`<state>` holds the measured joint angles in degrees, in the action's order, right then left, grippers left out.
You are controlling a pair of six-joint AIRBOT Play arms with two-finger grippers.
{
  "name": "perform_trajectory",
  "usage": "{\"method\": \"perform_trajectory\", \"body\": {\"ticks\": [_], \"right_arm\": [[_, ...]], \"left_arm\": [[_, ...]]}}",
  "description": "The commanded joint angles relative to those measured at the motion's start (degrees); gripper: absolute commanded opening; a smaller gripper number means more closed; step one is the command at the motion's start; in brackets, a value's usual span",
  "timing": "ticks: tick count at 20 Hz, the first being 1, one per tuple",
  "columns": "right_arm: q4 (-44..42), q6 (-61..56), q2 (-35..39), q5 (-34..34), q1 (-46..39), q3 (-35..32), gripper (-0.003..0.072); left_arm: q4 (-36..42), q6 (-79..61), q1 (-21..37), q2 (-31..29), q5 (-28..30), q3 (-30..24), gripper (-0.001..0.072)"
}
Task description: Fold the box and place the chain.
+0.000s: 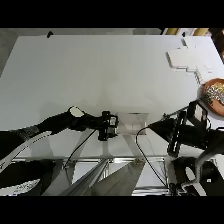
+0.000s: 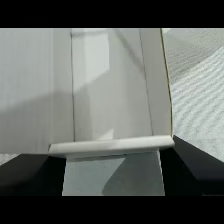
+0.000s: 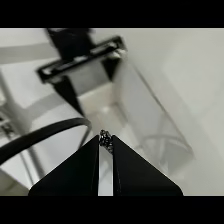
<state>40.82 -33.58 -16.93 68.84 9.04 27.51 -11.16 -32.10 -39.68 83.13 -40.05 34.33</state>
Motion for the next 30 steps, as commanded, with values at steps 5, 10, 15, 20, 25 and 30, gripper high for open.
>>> {"method": "perform_trajectory", "body": {"ticks": [5, 10, 15, 20, 25, 30], "right_arm": [[-3.1, 6.08, 0.96, -5.79, 9.4, -1.55, 0.0018], [-2.82, 6.1, -9.7, -13.27, 14.78, -3.45, 0.0017], [10.27, -5.95, -20.98, -22.18, 17.55, -3.45, 0.0017], [12.7, -8.74, -25.03, -24.92, 17.55, -3.48, 0.0018], [13.6, -11.02, -27.91, -25.29, 17.55, -3.39, 0.0146], [17.14, -10.86, -27.82, -10.82, 14.38, 5.46, 0.0259]], "left_arm": [[-0.02, -0.02, 0.02, -0.02, 0.0, -0.02, 0.0372], [0.0, -0.02, 0.02, -0.02, 0.0, -0.02, 0.0372], [-0.02, -0.02, 0.02, -0.02, 0.0, -0.02, 0.0372], [-0.02, -0.02, 0.02, -0.02, 0.0, -0.02, 0.0372], [0.0, -0.02, 0.02, -0.02, 0.0, -0.02, 0.0372], [-0.02, -0.02, 0.02, -0.02, 0.0, -0.02, 0.0372]]}}
